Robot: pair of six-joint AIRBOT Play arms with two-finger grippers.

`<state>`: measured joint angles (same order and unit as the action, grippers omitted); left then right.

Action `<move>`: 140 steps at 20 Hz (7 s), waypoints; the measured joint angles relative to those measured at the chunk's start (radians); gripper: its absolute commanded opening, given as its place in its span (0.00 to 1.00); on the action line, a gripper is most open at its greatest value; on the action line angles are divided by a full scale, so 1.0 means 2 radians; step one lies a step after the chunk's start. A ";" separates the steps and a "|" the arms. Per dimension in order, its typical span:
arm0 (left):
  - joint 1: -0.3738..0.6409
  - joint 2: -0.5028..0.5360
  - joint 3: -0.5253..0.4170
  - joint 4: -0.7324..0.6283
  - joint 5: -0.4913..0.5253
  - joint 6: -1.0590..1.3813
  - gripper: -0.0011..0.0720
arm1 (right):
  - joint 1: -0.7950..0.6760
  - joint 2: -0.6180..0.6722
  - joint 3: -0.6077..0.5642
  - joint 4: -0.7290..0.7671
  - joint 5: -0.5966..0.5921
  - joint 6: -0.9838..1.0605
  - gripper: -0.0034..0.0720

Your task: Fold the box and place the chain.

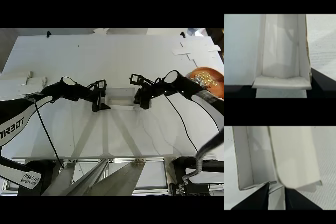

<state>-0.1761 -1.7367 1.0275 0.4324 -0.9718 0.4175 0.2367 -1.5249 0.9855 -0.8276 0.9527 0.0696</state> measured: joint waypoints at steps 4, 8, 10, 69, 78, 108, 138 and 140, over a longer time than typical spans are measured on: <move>0.000 0.001 0.000 0.001 0.000 -0.001 0.46 | 0.006 -0.006 0.000 0.018 0.001 0.000 0.32; 0.000 0.001 0.000 0.000 0.002 0.001 0.46 | 0.016 -0.015 0.000 0.040 0.014 -0.002 0.54; 0.000 0.001 0.000 0.000 0.002 0.001 0.46 | 0.018 -0.017 0.000 0.036 0.013 -0.001 0.53; 0.000 0.000 0.000 -0.001 0.002 0.000 0.46 | -0.088 0.004 -0.053 0.065 0.062 0.319 0.10; 0.000 0.000 0.000 0.000 0.002 0.000 0.46 | -0.088 0.004 -0.053 0.141 0.103 0.281 0.21; 0.000 0.000 0.000 -0.001 0.001 0.000 0.46 | 0.021 0.005 -0.052 0.049 -0.059 0.430 0.59; 0.000 0.000 0.000 0.000 0.001 0.000 0.46 | 0.189 -0.009 0.032 -0.423 -0.029 1.124 0.19; 0.000 0.000 0.000 0.001 0.001 0.000 0.46 | 0.189 -0.010 0.033 -0.420 -0.037 1.127 0.49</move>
<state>-0.1764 -1.7359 1.0271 0.4335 -0.9703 0.4179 0.6155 -1.5455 1.0515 -1.6672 0.8791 2.3234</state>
